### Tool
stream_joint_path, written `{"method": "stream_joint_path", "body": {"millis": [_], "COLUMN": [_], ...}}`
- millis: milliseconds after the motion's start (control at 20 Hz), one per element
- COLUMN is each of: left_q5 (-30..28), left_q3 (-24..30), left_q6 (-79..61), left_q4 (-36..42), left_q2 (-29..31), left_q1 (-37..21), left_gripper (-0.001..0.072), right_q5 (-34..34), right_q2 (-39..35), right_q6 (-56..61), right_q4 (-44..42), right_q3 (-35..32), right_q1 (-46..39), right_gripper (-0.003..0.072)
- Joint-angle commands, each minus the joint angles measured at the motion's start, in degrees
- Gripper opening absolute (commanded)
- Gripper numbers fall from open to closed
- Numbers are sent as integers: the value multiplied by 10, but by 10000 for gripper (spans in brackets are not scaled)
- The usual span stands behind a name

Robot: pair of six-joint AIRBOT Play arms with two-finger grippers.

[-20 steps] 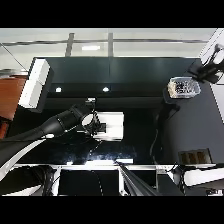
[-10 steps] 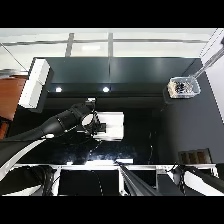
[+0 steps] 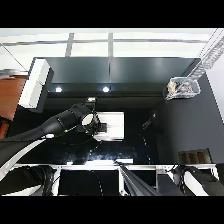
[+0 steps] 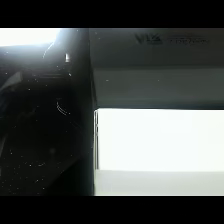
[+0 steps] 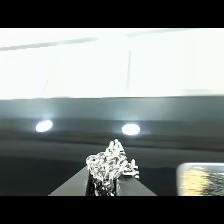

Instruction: Fold the box and place the chain.

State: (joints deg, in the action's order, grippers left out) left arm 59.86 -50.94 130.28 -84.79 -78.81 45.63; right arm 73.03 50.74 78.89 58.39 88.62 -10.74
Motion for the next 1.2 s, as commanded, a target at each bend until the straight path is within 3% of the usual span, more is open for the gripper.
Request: {"method": "stream_joint_path", "body": {"millis": [0, 200, 600, 900, 1150], "left_q5": [1, -1, -3, -7, -7], "left_q3": [0, 0, 0, 0, 0], "left_q6": [0, 0, 0, 0, 0], "left_q4": [-2, -2, -2, -2, -2], "left_q2": [0, 0, 0, 0, 0], "left_q1": [0, 0, 0, 0, 0], "left_gripper": [31, 31, 31, 31, 31], "right_q5": [63, 91, 73, -1, -17], "right_q2": [-20, -20, -7, 33, 66], "right_q6": [-31, -30, -17, -20, -20], "right_q4": [-60, -61, -91, -119, -120], "right_q3": [0, -6, -6, -6, -6], "right_q1": [47, 165, 341, 396, 407], "right_gripper": [21, 21, 20, 21, 21]}}
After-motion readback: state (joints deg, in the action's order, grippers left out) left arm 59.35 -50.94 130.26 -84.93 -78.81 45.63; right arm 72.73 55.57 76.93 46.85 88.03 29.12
